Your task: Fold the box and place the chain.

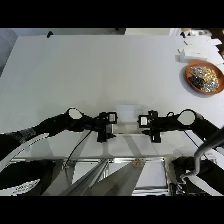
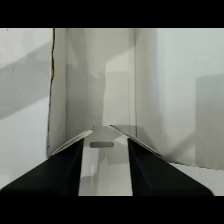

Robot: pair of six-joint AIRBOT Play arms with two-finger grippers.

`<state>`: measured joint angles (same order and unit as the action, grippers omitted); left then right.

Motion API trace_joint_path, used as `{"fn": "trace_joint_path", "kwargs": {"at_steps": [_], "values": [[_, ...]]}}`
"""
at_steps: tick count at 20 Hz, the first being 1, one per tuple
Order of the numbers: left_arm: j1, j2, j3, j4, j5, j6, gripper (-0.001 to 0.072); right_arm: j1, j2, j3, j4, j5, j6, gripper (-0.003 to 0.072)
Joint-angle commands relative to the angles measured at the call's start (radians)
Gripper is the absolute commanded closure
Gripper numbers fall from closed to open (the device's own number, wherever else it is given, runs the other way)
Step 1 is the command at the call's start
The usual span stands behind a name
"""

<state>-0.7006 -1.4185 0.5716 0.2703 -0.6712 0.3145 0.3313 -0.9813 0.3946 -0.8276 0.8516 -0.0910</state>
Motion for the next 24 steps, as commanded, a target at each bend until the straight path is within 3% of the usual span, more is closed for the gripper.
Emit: {"fn": "trace_joint_path", "kwargs": {"at_steps": [1,3,5,9,10,13,14,17,19,24], "values": [[0.001,0.000,0.000,-0.001,0.001,-0.001,0.0598,0.002,-0.028,-0.001,0.024,-0.012,0.002,0.0260],[0.001,0.000,0.000,-0.001,0.001,0.000,0.0598,0.002,-0.031,-0.001,0.023,-0.011,0.002,0.0219],[0.001,0.000,0.000,-0.001,0.001,-0.001,0.0598,0.002,-0.031,-0.001,0.020,-0.011,0.003,0.0094],[0.001,0.000,0.000,-0.001,0.001,0.000,0.0598,0.002,-0.031,-0.001,0.015,-0.011,0.006,0.0095],[0.001,0.000,0.000,-0.001,0.001,-0.001,0.0598,0.002,-0.030,-0.001,0.007,-0.006,0.018,0.0173],[0.001,0.000,0.000,-0.001,0.001,-0.001,0.0598,0.002,0.000,-0.001,-0.108,0.025,0.128,0.0605],[0.001,0.000,0.000,-0.001,0.001,0.000,0.0598,0.002,0.018,-0.001,-0.170,0.040,0.179,0.0668],[0.001,0.000,0.000,-0.001,0.001,0.000,0.0598,0.000,0.078,0.002,-0.303,0.084,0.426,0.0669],[0.001,0.000,0.000,-0.001,0.001,0.000,0.0598,-0.037,0.111,0.015,-0.312,0.084,0.657,0.0668],[0.001,0.000,0.000,-0.001,0.001,0.000,0.0598,-0.270,0.117,0.124,-0.319,0.090,1.087,0.0668]]}}
